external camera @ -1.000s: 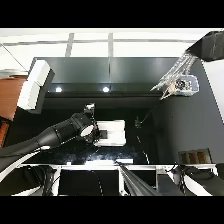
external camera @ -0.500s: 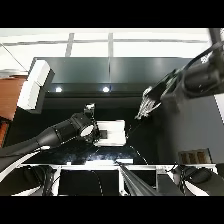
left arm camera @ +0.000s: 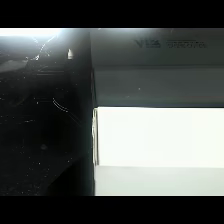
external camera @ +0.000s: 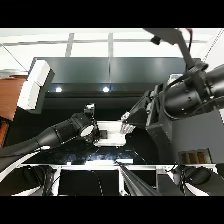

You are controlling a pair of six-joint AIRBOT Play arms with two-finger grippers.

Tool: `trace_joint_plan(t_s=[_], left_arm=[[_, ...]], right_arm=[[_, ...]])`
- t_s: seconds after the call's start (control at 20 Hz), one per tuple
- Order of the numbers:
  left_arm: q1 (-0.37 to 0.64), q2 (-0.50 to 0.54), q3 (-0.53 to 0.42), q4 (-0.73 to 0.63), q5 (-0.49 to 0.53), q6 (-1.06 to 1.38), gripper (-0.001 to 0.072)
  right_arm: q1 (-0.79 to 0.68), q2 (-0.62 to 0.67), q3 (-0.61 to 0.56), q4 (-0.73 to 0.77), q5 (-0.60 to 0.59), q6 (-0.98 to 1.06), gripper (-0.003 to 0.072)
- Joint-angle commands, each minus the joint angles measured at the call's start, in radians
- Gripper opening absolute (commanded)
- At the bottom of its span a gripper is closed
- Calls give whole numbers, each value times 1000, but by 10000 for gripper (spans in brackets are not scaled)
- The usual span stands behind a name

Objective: Fold the box and place the chain.

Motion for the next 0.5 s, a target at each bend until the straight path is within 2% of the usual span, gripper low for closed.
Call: trace_joint_plan(t_s=[0.0,0.25,0.45], left_arm=[[0,0,0,4,-1,0,28],[0,0,0,3,-3,0,28],[0,0,0,3,-5,0,28]], right_arm=[[11,0,-48,37,-37,-14,27],[12,-1,-149,37,-93,-33,27],[9,0,-163,35,-121,-43,27]])
